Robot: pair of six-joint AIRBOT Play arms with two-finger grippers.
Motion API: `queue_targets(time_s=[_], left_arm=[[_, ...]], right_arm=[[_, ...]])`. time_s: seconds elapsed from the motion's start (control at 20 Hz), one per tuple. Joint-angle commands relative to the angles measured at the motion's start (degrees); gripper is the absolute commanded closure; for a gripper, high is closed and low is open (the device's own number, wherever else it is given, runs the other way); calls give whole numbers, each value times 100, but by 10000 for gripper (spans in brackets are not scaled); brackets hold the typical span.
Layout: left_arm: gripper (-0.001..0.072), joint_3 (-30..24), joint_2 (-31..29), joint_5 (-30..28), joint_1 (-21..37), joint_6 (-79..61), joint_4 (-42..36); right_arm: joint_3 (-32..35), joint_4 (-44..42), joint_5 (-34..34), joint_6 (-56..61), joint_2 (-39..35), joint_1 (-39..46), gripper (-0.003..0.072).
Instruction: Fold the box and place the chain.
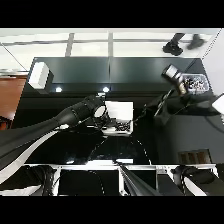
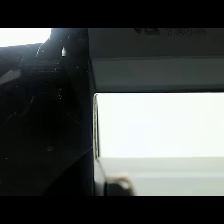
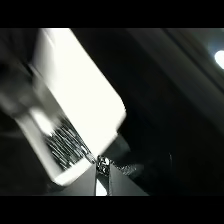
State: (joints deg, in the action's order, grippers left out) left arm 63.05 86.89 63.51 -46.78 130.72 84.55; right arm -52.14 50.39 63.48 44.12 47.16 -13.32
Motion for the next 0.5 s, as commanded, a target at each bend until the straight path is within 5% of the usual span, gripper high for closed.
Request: queue_targets(time_s=[0.0, 0.2, 0.45], left_arm=[[679, 4, 0, 0, 0, -2, 2], [679, 4, 0, -2, 0, -2, 0], [679, 4, 0, -2, 2, -2, 2]], right_arm=[[-1237, -542, 776, 527, -70, 44, 671], [-1871, -1198, 673, 752, -70, 44, 671], [-1351, -1388, 686, 1252, 251, -186, 671]])
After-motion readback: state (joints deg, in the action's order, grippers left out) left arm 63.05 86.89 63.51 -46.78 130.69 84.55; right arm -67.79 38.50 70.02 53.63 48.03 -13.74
